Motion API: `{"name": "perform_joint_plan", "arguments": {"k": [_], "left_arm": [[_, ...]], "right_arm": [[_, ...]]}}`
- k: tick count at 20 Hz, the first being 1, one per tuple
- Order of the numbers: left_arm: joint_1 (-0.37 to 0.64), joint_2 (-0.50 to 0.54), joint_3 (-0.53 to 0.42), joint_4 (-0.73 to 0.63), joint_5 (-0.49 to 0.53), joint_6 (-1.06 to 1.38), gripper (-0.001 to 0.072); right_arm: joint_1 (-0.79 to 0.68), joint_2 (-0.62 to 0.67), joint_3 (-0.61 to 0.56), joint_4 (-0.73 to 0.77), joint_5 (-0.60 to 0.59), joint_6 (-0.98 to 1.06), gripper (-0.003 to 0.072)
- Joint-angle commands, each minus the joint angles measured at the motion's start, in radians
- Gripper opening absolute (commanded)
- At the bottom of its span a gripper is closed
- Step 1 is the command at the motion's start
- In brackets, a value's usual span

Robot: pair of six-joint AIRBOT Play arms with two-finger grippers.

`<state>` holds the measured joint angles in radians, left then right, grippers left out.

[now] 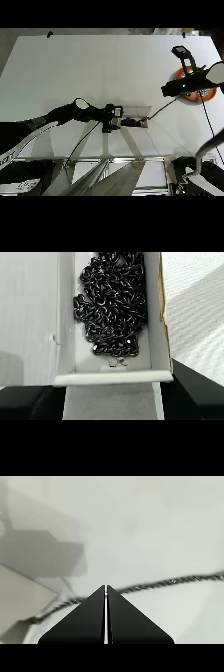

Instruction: Fold the box and place the chain.

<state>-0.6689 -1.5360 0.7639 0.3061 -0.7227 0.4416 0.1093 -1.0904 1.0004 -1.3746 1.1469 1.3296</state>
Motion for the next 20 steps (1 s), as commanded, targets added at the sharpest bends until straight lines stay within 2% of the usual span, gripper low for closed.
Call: {"name": "perform_joint_plan", "arguments": {"k": [1,3,4,10,12,20], "left_arm": [[0.0,0.001,0.0,0.0,0.0,0.0,0.015],[0.0,0.001,0.0,0.0,0.0,0.0,0.015],[0.0,0.001,0.0,0.0,0.0,0.0,0.015],[0.0,0.001,0.0,0.0,0.0,0.0,0.015],[0.0,0.001,0.0,0.0,0.0,0.0,0.015],[0.0,0.001,0.0,0.0,0.0,0.0,0.015]], "right_arm": [[-0.037,-0.076,-0.022,-0.087,0.007,0.035,0.0065],[-0.037,-0.119,-0.025,-0.087,-0.002,0.035,0.0334],[-0.037,-0.138,-0.025,-0.084,-0.012,0.037,0.0361],[-0.037,-0.272,-0.025,-0.084,-0.031,0.139,0.0356],[-0.037,-0.304,-0.026,-0.085,-0.029,0.156,0.031],[-0.037,-0.311,-0.054,-0.088,0.003,0.197,0.0318]]}}
